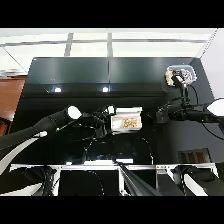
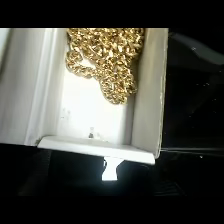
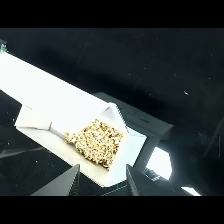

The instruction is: Fold the box and place the chain.

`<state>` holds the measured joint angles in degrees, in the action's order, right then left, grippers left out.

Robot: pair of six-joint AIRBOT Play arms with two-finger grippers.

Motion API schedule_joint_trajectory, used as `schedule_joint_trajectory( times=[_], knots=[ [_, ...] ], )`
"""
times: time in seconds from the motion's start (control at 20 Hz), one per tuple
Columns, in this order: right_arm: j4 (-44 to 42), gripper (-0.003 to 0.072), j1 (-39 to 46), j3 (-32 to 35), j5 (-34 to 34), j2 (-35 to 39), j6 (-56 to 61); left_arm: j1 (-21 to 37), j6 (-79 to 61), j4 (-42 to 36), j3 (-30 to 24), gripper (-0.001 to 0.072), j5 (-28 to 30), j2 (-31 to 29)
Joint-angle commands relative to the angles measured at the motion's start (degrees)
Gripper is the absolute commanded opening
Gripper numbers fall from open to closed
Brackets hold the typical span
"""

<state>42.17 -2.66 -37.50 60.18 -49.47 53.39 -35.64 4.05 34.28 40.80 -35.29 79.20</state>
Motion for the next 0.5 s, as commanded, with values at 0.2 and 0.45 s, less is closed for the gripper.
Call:
schedule_joint_trajectory(
  times=[0.2, 0.45],
  knots=[
    [0.00, 0.0336, 0.02, 0.04, 0.00, 0.02, -0.07, -1.03, 0.79, 2.12, 0.07, 0.0715, 3.56, -0.04],
    [-0.02, 0.0336, 0.02, 0.02, -0.02, 0.02, -0.04, -0.96, -2.34, 4.66, 2.23, 0.0713, 3.04, 0.02]
  ],
)
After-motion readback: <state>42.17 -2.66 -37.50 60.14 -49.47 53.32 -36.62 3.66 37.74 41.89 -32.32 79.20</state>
